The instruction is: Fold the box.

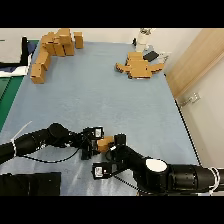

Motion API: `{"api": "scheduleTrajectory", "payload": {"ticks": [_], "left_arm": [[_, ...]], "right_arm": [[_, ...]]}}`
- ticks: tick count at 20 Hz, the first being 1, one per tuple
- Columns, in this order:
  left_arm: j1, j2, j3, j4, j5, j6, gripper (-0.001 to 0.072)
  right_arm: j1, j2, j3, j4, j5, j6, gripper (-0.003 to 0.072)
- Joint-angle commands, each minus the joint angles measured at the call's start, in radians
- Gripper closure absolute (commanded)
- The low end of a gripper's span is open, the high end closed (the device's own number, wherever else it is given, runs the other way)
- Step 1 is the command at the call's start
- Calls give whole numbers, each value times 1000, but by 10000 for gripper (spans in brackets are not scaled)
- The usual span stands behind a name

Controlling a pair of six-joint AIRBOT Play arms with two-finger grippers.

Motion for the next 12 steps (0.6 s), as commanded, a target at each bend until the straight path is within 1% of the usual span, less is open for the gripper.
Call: {"api": "scheduleTrajectory", "payload": {"ticks": [1, 5, 7, 12], "left_arm": [[0, 0, 0, 1, 0, 2, 212], [0, 0, 0, 1, 0, 2, 211], [0, 0, 0, 1, 0, 2, 211], [0, 0, 0, 1, 0, 2, 211]], "right_arm": [[0, 1, 1, -47, -1, 2, 551], [0, 1, 1, -63, 0, 24, 551], [0, 1, 1, -59, 0, 27, 564], [0, -8, 1, 6, 0, 27, 564]]}}
